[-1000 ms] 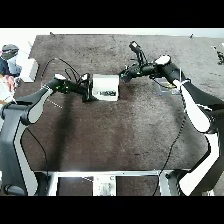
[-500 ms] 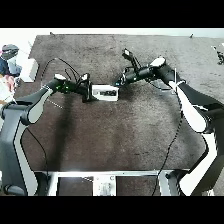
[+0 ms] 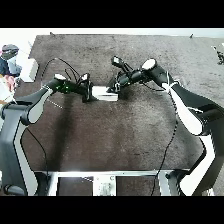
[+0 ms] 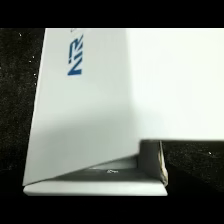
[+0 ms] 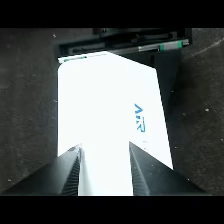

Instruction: Fold the box and place the chain.

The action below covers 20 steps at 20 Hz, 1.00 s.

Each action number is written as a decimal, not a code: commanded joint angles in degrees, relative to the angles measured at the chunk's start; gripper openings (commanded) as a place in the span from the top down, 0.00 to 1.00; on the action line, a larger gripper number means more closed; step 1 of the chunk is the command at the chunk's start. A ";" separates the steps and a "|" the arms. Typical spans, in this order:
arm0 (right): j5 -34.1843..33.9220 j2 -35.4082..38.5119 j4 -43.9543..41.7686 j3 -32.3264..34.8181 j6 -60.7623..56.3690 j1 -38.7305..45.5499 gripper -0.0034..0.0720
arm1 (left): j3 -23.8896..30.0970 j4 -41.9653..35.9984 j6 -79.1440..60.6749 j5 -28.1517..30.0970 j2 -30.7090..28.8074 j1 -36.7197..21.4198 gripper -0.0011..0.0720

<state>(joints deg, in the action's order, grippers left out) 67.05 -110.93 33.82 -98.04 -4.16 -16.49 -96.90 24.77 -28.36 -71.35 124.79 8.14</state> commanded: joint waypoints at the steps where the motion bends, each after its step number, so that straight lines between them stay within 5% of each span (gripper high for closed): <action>1: -2.21 -0.04 1.70 -0.07 0.55 -1.22 0.51 | 0.00 0.02 -0.02 0.02 0.02 -0.02 0.67; 13: -15.06 0.55 9.09 -0.31 0.37 -4.00 0.48 | 0.00 0.02 -0.02 0.00 0.02 -0.02 0.67; 20: -6.99 3.72 6.43 -0.28 -3.54 -2.54 0.49 | 0.00 0.02 -0.02 0.00 0.02 -0.02 0.67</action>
